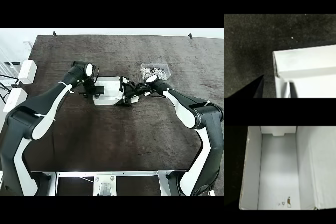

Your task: Fold the box and place the chain.

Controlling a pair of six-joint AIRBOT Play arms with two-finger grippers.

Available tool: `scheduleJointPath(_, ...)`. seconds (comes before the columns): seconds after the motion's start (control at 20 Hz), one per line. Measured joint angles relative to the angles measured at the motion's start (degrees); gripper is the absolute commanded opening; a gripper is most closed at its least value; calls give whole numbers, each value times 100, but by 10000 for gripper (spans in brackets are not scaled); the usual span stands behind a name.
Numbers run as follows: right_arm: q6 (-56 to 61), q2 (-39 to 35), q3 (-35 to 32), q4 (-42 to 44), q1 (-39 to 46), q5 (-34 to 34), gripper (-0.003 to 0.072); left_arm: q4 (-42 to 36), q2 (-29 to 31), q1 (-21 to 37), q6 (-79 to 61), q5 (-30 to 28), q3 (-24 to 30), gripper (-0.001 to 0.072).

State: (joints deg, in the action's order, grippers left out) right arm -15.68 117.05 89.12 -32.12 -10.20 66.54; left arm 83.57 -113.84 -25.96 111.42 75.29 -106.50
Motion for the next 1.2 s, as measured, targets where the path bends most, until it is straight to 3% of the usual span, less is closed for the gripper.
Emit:
scheduleJointPath(0.2, 0, 0, 0, 0, 0, 0, 635, 44, -94, -26, 9, 55, -11, 348)
scheduleJointPath(0.35, 0, 0, 0, 0, -2, 0, 635, 52, -127, -26, 11, 63, -31, 184)
scheduleJointPath(0.4, 0, 0, 0, 2, -2, 0, 635, 55, -136, -28, 7, 68, -55, 163)
scheduleJointPath(0.5, 2, 0, 0, 0, 0, 0, 635, 98, -144, -35, -22, 111, -133, 21)
scheduleJointPath(0.75, 0, 0, 0, 0, 0, 9, 635, 63, -160, -28, -146, 96, -238, 23)
scheduleJointPath(0.85, 0, 0, 0, 2, -2, -17, 635, 24, -160, -28, -184, 122, -249, 240)
scheduleJointPath(1.05, 2, 0, 0, 2, 0, -13, 635, 17, -160, -37, -192, 129, -258, 259)
scheduleJointPath(1.15, 0, 0, 0, 2, 0, -7, 635, 20, -160, -28, -197, 149, -258, 560)
scheduleJointPath(1.2, 0, 0, 0, 2, 0, -7, 635, 22, -160, -26, -197, 166, -258, 587)
